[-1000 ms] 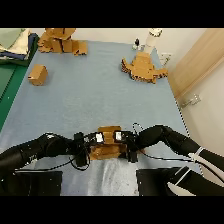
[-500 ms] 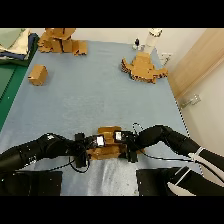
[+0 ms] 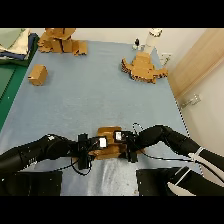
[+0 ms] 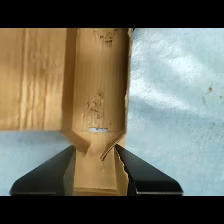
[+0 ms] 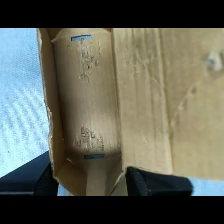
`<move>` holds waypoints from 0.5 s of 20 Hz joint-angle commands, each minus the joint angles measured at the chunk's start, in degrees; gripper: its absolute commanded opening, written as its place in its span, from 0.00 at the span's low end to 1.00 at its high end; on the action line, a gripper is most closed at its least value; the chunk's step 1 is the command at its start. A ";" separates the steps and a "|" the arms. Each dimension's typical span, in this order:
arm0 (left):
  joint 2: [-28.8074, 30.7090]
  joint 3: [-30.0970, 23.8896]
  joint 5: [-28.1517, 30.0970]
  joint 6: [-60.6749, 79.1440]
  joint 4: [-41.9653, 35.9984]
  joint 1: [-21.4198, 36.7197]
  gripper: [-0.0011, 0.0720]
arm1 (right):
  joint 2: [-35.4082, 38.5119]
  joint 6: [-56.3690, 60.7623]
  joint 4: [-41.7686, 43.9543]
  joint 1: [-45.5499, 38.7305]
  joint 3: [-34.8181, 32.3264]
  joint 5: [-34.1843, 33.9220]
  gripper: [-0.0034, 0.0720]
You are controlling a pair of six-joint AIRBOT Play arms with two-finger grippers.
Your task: Fold the box.
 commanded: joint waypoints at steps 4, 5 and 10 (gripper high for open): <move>-0.44 0.11 7.37 0.55 -3.15 -2.78 0.06 | -0.02 0.00 0.00 0.04 -0.02 0.02 0.70; -0.70 0.09 8.31 0.55 -3.21 -3.04 0.06 | -0.02 0.00 0.00 0.04 -0.02 0.02 0.70; -2.10 0.11 10.78 0.50 -3.61 -3.45 0.06 | -0.02 0.00 0.00 0.04 -0.04 0.02 0.70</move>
